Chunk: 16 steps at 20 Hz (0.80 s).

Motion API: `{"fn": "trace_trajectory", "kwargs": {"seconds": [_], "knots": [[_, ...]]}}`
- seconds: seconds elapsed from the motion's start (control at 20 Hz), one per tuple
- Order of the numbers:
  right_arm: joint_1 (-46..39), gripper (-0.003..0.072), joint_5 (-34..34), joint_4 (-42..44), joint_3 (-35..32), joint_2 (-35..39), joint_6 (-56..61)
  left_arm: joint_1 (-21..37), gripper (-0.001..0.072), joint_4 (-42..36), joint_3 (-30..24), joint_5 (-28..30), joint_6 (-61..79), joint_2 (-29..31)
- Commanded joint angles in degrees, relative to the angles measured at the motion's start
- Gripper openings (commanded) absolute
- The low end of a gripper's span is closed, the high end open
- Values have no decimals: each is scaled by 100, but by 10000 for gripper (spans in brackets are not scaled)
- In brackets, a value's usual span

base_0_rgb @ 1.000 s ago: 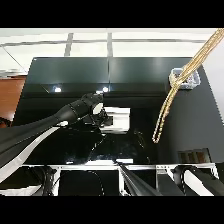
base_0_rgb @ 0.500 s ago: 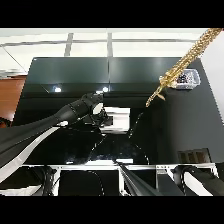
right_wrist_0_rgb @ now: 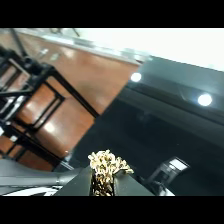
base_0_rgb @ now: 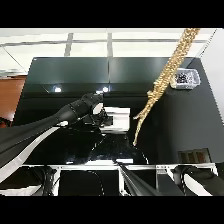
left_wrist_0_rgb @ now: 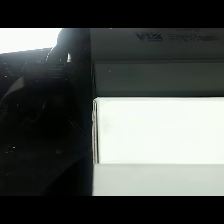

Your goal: Fold the box and place the chain.

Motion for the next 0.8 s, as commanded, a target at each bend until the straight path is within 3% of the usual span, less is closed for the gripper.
{"fn": "trace_trajectory", "kwargs": {"seconds": [0.0,0.3,0.75], "knots": [[452,11,-424,-7,0,-13,-7,-2,27,-2,-2,-7,2,-2],[1010,12,-846,-66,0,-149,-4,-2,27,-4,-2,-13,2,-2],[1023,12,-586,-472,-4,-431,96,-2,27,-2,-2,-17,2,-2]]}}
